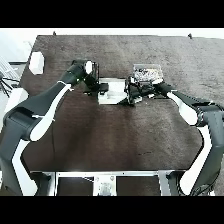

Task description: Fold the box and place the chain.

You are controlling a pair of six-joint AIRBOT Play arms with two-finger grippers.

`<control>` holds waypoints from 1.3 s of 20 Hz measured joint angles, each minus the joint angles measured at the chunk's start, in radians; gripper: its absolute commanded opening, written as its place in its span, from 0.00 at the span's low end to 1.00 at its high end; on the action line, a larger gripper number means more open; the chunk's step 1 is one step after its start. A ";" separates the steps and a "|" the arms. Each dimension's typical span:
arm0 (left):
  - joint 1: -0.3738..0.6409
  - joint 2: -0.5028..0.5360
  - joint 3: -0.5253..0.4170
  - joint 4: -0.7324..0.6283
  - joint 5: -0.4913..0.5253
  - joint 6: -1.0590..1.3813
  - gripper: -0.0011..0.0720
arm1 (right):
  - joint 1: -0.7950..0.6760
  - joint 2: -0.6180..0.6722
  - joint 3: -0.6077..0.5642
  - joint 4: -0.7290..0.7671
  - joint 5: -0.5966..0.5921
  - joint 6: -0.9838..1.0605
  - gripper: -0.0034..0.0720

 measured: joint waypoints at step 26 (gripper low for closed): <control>0.000 -0.132 0.172 0.042 -0.149 -0.098 0.59 | 0.000 0.000 0.000 0.000 0.000 0.001 0.62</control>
